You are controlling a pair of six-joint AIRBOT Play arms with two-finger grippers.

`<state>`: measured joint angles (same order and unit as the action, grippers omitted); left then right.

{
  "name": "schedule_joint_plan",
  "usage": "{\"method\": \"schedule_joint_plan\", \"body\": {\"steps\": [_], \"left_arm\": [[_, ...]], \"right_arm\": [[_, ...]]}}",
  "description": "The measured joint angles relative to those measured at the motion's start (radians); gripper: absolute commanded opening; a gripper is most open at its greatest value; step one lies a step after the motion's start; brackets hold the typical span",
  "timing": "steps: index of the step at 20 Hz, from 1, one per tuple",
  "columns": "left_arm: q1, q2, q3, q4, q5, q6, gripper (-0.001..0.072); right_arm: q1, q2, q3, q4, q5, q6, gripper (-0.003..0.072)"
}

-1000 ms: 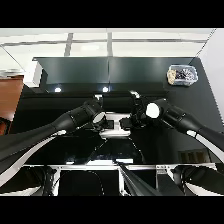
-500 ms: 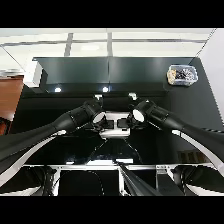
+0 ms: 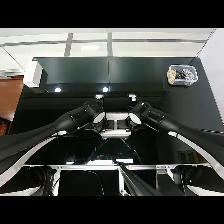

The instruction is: Fold the box and place the chain.

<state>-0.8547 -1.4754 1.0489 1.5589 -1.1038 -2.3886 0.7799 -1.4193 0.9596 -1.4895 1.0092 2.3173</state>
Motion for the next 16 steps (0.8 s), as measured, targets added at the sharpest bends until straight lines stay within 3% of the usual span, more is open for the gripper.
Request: {"method": "schedule_joint_plan", "body": {"steps": [1,2,3,4,5,9,10,11,12,16], "left_arm": [[0.000,0.000,0.000,0.001,0.000,0.000,0.0024],[0.000,0.000,0.000,0.002,-0.001,0.001,0.0024],[0.000,0.000,0.000,0.007,-0.009,0.003,0.0024],[0.000,0.000,0.000,0.007,-0.008,0.005,0.0024],[0.000,0.000,0.000,0.007,-0.008,0.004,0.0024],[0.000,0.000,0.000,0.004,-0.007,0.002,0.0024],[0.000,0.000,0.000,0.004,-0.007,0.002,0.0024],[0.000,0.000,0.000,0.004,-0.006,0.003,0.0024],[0.000,0.000,0.000,0.005,-0.006,0.003,0.0024],[0.000,0.000,0.000,0.005,-0.005,0.003,0.0024]], "right_arm": [[0.001,0.000,0.000,0.000,-0.002,0.002,0.0037],[0.001,-0.001,0.000,0.000,-0.005,0.003,0.0215],[0.002,-0.002,0.000,-0.002,-0.010,0.002,0.0230],[0.002,-0.002,0.000,0.000,-0.011,0.002,0.0226],[0.002,-0.002,0.000,0.001,-0.014,0.002,0.0005],[0.002,-0.002,0.000,0.008,-0.018,0.007,0.0016],[0.002,-0.002,0.000,0.009,-0.018,0.006,0.0103],[0.002,0.000,0.001,0.009,-0.016,0.005,0.0328],[0.002,0.002,0.004,0.015,-0.017,0.003,0.0388],[0.002,0.027,0.039,0.016,0.010,-0.015,0.0387]]}}
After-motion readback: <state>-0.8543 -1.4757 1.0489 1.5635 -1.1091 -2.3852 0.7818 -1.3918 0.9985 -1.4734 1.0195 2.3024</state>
